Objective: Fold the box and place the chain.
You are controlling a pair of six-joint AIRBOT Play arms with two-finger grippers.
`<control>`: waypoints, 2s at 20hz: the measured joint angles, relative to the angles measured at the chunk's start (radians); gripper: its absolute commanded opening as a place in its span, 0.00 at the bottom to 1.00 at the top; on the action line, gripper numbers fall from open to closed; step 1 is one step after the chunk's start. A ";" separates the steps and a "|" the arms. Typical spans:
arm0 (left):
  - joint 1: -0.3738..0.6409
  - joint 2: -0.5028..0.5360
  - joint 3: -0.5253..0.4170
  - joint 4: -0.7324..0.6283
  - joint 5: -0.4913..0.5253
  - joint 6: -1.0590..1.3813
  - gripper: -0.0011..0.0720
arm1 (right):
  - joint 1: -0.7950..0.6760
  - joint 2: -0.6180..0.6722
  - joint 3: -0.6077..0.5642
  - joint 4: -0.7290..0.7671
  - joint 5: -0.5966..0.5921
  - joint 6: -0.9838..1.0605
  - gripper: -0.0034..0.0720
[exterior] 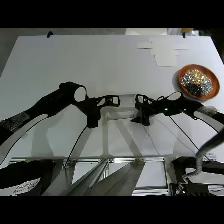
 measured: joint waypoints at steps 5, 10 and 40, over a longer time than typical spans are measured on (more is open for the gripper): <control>0.099 0.068 -0.115 -0.112 0.098 0.238 0.50 | 0.000 0.000 0.000 0.000 0.000 0.000 0.57; 0.119 0.087 -0.157 -0.251 0.162 0.499 0.50 | 0.000 0.000 0.000 0.000 0.000 0.000 0.57; 0.055 0.039 -0.167 -0.416 0.325 0.617 0.23 | 0.000 0.000 0.000 0.000 0.000 0.000 0.57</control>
